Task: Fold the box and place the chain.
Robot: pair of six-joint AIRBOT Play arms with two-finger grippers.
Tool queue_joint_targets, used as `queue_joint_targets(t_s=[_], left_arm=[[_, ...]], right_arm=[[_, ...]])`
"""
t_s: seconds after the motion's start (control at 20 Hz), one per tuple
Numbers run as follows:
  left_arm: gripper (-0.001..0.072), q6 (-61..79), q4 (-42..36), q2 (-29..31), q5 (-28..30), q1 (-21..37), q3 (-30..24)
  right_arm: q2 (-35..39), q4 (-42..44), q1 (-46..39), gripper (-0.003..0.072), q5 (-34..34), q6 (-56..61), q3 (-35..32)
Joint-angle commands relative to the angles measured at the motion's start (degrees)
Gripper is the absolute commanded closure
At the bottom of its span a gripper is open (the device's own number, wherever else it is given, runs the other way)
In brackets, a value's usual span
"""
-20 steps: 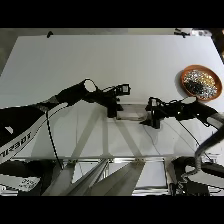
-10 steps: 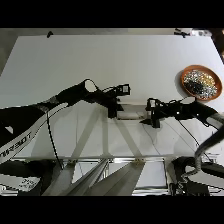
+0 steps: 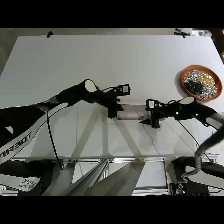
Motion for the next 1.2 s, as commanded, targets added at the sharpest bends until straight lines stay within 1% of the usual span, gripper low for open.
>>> queue_joint_targets(t_s=[0.0, 0.05, 0.1, 0.15, 1.15], left_arm=[[0.0698, 0.02, 0.0, 0.04, 0.0, 0.0, 0.07], [0.0698, 0.0, 0.02, 0.04, 0.0, 0.0, 0.07], [0.0698, 0.0, 0.0, 0.04, 0.0, 0.02, 0.07], [0.0698, 0.0, 0.02, 0.04, 0.0, 0.0, 0.07], [0.0698, 0.02, 0.0, 0.04, 0.0, 0.0, 0.07]], right_arm=[[-0.04, -0.11, 0.07, 0.0293, -0.2, -0.04, -0.02], [-0.04, -0.13, 0.07, 0.0311, -0.22, -0.04, -0.02], [-0.04, -0.13, 0.07, 0.0367, -0.2, -0.04, -0.02], [-0.04, -0.13, 0.07, 0.038, -0.17, -0.04, -0.02], [0.02, -0.11, 0.07, 0.0369, -0.02, -0.04, -0.02]])
